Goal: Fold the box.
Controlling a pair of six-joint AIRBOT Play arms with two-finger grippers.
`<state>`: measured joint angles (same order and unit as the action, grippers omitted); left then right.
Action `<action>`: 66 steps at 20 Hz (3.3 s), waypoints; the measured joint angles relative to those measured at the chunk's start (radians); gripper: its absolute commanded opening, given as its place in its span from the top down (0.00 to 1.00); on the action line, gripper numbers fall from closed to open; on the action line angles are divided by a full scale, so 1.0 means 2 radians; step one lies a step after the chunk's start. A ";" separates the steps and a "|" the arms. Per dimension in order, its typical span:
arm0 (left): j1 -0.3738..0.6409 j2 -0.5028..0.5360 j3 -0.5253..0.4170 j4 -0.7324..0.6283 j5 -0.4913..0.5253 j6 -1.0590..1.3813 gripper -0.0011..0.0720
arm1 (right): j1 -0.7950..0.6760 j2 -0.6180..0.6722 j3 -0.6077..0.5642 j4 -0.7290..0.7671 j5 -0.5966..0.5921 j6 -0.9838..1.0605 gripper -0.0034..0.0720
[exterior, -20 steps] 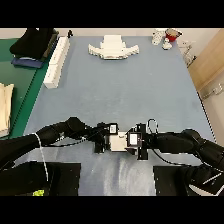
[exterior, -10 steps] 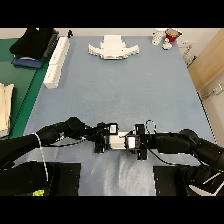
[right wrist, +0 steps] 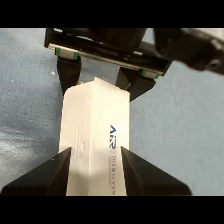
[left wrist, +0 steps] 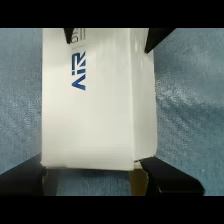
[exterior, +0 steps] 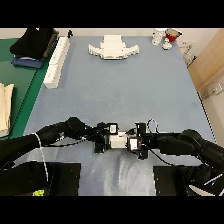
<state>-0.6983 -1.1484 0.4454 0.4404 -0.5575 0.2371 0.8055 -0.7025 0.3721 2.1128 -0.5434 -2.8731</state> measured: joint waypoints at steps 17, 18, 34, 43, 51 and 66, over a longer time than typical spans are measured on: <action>0.000 0.000 0.000 0.000 0.000 0.000 0.29 | 0.000 -0.007 0.001 -0.013 0.035 0.016 0.42; 0.000 0.000 0.000 0.000 0.000 0.001 0.29 | 0.000 -0.010 0.001 -0.010 0.030 0.019 0.42; 0.000 0.000 0.000 0.000 0.000 0.001 0.29 | -0.001 -0.015 0.001 0.007 -0.006 0.027 0.64; 0.000 0.000 0.000 0.000 -0.001 0.001 0.29 | -0.001 -0.001 0.001 0.030 -0.009 0.029 0.32; 0.000 0.000 0.000 0.000 0.000 0.001 0.29 | -0.001 0.030 -0.005 0.087 0.034 0.207 0.90; 0.000 0.000 0.000 0.000 0.000 0.001 0.29 | 0.067 0.025 -0.107 0.119 0.188 0.356 0.91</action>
<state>-0.6983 -1.1484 0.4454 0.4408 -0.5575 0.2382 0.9401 -0.6533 0.1585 2.3505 -0.1677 -2.1609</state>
